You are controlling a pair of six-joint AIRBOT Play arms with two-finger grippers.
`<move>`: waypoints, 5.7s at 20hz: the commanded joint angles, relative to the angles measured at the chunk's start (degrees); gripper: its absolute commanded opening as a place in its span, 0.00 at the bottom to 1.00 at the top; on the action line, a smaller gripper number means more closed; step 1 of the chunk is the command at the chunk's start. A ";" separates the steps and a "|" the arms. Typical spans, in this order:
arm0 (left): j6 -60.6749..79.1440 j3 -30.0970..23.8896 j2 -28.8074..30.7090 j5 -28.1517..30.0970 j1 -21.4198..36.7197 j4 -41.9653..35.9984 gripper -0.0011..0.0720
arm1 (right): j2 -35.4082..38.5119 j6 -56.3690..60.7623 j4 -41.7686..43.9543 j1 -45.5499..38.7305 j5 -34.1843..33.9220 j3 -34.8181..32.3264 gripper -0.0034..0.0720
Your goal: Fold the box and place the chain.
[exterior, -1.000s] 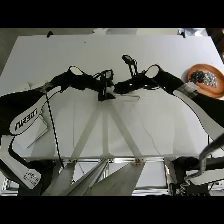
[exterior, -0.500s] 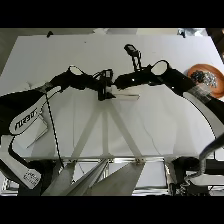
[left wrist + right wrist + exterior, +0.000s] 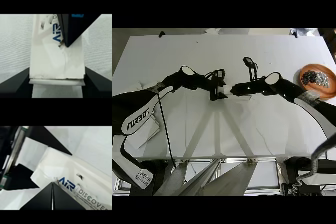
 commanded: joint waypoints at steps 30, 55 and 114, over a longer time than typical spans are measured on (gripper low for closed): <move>0.09 0.02 0.04 -0.04 -0.02 0.04 0.59 | 7.28 -0.61 -4.94 -9.09 4.68 -8.57 0.05; 0.09 0.02 0.04 -0.07 -0.02 0.04 0.59 | 35.95 4.74 -32.79 -25.97 7.30 -6.29 0.05; -110.66 0.00 16.61 17.66 28.65 60.22 0.95 | 35.93 4.74 -32.79 -26.36 6.99 -6.29 0.05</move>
